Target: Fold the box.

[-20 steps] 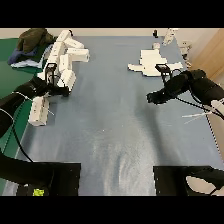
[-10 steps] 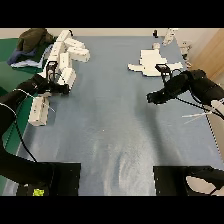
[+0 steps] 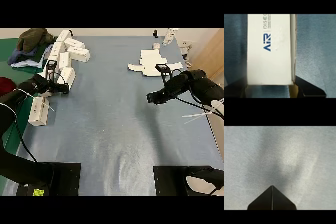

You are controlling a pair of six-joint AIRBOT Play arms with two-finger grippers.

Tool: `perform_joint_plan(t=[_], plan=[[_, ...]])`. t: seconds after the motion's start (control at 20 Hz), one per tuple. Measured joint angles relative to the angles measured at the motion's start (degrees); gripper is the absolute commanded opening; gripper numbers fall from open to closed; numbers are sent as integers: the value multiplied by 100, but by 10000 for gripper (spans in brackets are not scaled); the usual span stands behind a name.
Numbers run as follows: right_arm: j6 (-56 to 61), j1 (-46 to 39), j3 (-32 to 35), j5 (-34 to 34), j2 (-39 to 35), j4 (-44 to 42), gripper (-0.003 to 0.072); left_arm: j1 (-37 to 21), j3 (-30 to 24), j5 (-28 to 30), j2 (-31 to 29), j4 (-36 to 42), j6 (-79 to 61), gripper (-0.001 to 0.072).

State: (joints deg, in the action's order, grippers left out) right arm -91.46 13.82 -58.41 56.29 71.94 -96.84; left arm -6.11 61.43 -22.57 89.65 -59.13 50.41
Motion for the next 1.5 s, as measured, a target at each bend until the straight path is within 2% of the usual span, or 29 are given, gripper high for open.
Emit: perform_joint_plan(t=[0.05,0.1,0.15,0.4,0.6,0.8,1.0,1.05,1.1,1.15,1.2,1.35,1.5], plan=[[0,0,0,0,0,2,3,0,0,4,0,0,0,512],[0,0,0,0,0,0,3,0,0,9,0,0,0,623],[0,0,0,0,0,0,3,0,0,13,0,0,0,695],[-2,0,0,2,0,0,3,0,4,-2,-2,0,11,696],[-2,0,0,0,0,0,3,-92,4,-313,-133,-24,13,696],[-2,0,0,0,0,2,4,-369,4,-1126,-461,-50,17,696],[0,0,0,0,0,0,4,-713,4,-2312,-940,-118,175,694],[0,0,0,0,0,0,3,-772,4,-2592,-1058,-129,214,673],[0,0,0,0,0,0,4,-804,4,-2916,-1182,-129,245,426],[0,0,0,0,0,0,3,-817,7,-3193,-1281,-120,278,132],[0,0,0,0,0,0,4,-835,7,-3519,-1379,-76,291,14],[0,0,0,0,0,0,4,-820,11,-4264,-1600,55,358,10],[0,0,0,0,0,0,4,-608,7,-4656,-1945,160,525,9]])
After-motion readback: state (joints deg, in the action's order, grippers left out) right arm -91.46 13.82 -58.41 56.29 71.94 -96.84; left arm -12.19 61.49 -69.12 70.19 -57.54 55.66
